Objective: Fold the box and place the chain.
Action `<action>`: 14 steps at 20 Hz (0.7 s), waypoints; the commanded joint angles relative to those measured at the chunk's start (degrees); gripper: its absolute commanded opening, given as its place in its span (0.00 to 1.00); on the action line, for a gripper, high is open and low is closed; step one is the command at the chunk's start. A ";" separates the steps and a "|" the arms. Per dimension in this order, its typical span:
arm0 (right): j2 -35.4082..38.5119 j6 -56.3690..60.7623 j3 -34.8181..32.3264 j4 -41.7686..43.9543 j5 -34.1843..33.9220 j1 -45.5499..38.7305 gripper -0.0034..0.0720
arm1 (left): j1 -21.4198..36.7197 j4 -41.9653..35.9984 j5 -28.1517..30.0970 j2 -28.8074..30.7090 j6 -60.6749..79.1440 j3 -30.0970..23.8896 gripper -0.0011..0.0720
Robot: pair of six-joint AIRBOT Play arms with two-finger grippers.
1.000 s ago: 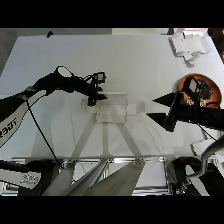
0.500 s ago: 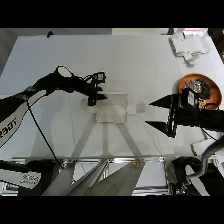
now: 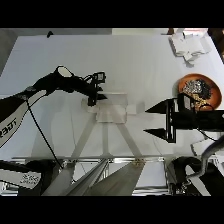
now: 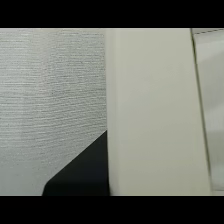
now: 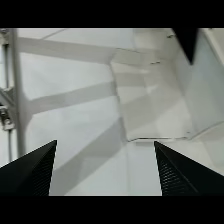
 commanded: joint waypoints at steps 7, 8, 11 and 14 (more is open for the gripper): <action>-13.00 -0.22 0.02 0.04 -9.84 13.81 0.97 | -0.04 0.00 -0.02 0.04 0.00 0.02 0.04; -13.05 -0.28 0.02 0.00 -12.41 13.79 0.97 | -0.04 0.00 0.00 0.04 0.00 0.02 0.04; -13.05 -0.22 0.02 -0.26 -19.87 13.79 0.96 | -0.04 0.00 0.00 0.04 0.00 0.02 0.04; -13.09 -0.55 0.02 -0.20 -20.41 14.01 0.96 | -0.04 0.00 -0.02 0.04 0.00 0.02 0.04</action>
